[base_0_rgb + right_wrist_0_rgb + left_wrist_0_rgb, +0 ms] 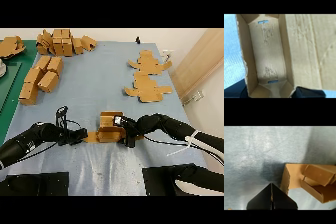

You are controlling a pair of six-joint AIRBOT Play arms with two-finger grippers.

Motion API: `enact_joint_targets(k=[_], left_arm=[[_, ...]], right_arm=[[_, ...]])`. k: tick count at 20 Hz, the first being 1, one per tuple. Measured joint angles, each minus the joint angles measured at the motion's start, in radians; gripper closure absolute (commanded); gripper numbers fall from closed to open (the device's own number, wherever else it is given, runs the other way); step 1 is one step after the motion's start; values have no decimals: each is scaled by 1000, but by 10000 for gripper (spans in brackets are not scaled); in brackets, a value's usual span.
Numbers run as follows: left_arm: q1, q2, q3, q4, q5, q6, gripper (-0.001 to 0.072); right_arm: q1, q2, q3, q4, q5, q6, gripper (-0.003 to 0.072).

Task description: Fold the box.

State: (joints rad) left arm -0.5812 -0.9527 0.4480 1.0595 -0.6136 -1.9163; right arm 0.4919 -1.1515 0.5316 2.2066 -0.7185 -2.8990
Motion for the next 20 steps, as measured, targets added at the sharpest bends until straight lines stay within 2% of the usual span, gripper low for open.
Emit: enact_joint_targets(k=[4,12,17,20], left_arm=[[-13,-1,-5,-71,39,57,700],[-104,-1,-17,-142,130,84,701],[-157,-1,-2,-154,156,85,707],[-170,-1,30,-116,160,43,707]], right_arm=[[0,0,0,1,0,0,89],[0,0,0,1,-1,0,89],[0,0,0,1,-1,0,89],[0,0,0,2,-1,0,89]])
